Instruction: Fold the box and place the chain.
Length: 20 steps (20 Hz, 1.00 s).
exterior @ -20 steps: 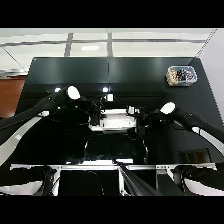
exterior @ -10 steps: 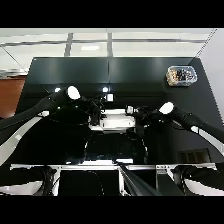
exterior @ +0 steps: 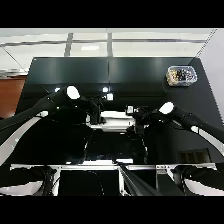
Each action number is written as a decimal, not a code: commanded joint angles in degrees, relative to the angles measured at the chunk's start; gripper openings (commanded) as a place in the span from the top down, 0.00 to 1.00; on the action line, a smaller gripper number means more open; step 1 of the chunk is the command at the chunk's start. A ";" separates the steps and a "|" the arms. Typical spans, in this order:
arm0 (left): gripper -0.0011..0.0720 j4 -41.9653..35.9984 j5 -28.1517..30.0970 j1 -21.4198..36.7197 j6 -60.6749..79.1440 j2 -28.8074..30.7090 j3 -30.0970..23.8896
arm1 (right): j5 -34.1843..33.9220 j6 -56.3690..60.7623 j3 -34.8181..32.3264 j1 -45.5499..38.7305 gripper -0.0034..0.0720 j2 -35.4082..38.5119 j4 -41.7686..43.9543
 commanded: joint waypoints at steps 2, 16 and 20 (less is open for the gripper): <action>0.00 8.04 -2.80 2.43 -11.28 5.53 0.79 | -0.09 0.04 0.07 0.04 0.24 0.00 0.00; 0.96 -24.28 -2.82 -0.50 -27.98 12.50 -13.64 | 0.44 -0.15 0.07 0.04 0.70 0.00 -0.11; 0.95 -33.83 20.59 -0.55 -21.09 12.48 -13.51 | 0.39 -0.15 0.07 0.04 0.70 0.00 -0.09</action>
